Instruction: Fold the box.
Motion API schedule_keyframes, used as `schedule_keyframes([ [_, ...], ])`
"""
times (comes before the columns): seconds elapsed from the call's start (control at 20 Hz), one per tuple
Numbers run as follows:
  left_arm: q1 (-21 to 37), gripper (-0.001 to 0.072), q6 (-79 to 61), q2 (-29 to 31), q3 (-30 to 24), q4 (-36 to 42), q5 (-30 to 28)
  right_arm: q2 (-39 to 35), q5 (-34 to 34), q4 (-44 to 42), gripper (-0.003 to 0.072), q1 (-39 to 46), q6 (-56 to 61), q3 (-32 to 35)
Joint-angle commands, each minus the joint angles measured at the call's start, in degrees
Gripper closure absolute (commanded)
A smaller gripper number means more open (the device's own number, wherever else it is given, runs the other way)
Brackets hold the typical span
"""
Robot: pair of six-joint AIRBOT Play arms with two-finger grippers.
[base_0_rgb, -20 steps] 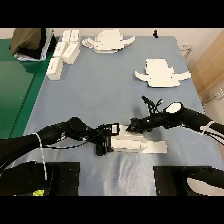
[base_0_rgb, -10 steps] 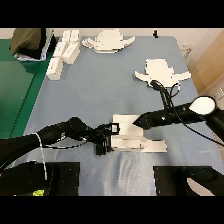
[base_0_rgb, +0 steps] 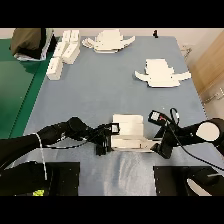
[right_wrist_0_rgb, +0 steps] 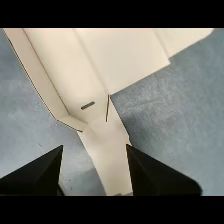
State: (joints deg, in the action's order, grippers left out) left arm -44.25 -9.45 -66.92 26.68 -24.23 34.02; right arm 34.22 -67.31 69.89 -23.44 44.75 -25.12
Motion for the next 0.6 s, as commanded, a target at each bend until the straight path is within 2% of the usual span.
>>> schedule_keyframes([
  [0.0,0.04,0.0197,-0.09,0.00,0.04,-0.02,0.02,0.50,6.23,4.28,0.0088,-4.24,-6.27,3.19],
  [0.2,0.04,0.0198,-0.09,0.00,0.04,-0.02,0.02,2.23,13.97,5.99,0.0102,-8.46,-7.32,3.48],
  [0.3,0.04,0.0197,-0.09,0.00,0.04,-0.02,0.02,3.30,15.47,5.77,0.0228,-9.99,-7.32,3.48],
  [0.45,0.04,0.0197,-0.09,0.00,0.04,-0.02,0.02,3.32,16.65,4.22,0.0248,-12.28,-7.30,3.48],
  [0.5,0.04,0.0197,-0.09,0.02,0.04,-0.02,0.04,3.32,16.59,3.67,0.0332,-13.18,-7.28,3.48],
  [0.55,0.04,0.0198,-0.09,0.00,0.04,-0.02,0.02,3.32,16.55,3.06,0.0364,-14.05,-7.23,3.48],
])
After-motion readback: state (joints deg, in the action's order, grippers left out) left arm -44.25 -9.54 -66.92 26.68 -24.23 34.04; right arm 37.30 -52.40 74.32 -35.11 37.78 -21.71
